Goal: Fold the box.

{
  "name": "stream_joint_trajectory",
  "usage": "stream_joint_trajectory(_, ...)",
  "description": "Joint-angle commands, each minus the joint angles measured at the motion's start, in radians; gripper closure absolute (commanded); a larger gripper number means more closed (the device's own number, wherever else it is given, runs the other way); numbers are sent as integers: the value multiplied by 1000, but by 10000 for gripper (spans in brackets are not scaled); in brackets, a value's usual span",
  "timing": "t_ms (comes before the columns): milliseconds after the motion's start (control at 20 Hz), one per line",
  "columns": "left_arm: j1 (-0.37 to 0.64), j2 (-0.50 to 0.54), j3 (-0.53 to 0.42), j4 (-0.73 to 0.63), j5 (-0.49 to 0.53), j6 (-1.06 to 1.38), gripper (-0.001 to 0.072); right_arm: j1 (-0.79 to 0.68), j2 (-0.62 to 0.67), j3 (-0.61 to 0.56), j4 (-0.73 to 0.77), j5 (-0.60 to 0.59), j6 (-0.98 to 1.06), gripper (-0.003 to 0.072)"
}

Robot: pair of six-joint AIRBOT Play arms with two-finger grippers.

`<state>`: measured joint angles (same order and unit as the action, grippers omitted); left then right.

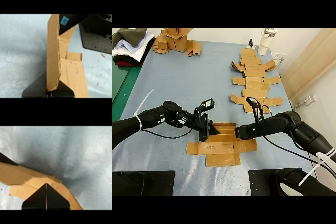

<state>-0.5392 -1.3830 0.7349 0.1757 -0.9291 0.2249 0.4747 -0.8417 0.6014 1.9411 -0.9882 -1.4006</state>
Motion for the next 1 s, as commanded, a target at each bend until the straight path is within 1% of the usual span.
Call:
stream_joint_trajectory(0, -2, 0, 0, 0, 37, 4, 697, 1, 3, -32, -31, 7, 45, 682)
stream_joint_trajectory(100, -2, 0, 1, 0, 37, 4, 697, 1, 3, -31, -101, 40, 104, 682)
stream_joint_trajectory(200, -2, 1, 16, -2, 41, 4, 697, 1, 4, -31, -159, 37, 145, 682)
stream_joint_trajectory(350, -2, 1, 70, 0, 64, 21, 697, 1, 4, -31, -169, 37, 172, 682)
stream_joint_trajectory(450, -2, 1, 85, 0, 68, 21, 697, 1, 4, -31, -169, 29, 173, 682)
stream_joint_trajectory(650, -2, 0, 65, 4, 67, 10, 697, 1, 3, -32, -218, 4, 175, 682)
stream_joint_trajectory(800, -2, 0, 48, 3, 67, 10, 697, 1, 3, -32, -290, -21, 219, 682)
stream_joint_trajectory(950, -4, -6, 34, 3, 73, 10, 697, 1, 3, -32, -282, -23, 219, 682)
